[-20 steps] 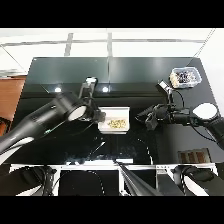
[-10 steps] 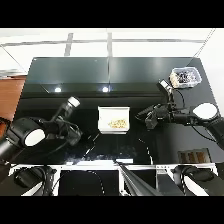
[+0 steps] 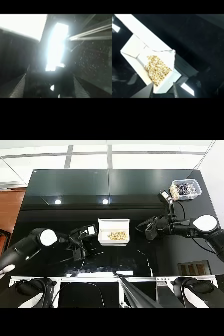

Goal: Fold the box and place the chain.

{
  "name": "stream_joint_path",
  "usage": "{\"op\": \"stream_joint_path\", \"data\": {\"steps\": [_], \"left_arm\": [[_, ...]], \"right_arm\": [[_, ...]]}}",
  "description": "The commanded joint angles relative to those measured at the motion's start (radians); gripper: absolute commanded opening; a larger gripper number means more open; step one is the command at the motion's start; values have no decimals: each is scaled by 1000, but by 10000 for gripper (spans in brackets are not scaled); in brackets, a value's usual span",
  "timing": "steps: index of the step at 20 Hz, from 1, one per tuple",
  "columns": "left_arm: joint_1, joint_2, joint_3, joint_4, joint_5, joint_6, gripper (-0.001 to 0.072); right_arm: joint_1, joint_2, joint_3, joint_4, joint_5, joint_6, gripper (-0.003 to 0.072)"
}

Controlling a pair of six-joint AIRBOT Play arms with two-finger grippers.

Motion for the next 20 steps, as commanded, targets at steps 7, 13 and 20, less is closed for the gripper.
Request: {"op": "stream_joint_path", "data": {"steps": [7,13,20], "left_arm": [[201,-244,88,-365,-85,637,713],[176,-338,136,-463,-63,640,713],[152,-339,138,-452,-61,643,712]], "right_arm": [[1,0,1,0,0,6,285],[1,0,1,0,8,32,285],[1,0,1,0,7,32,285]]}}
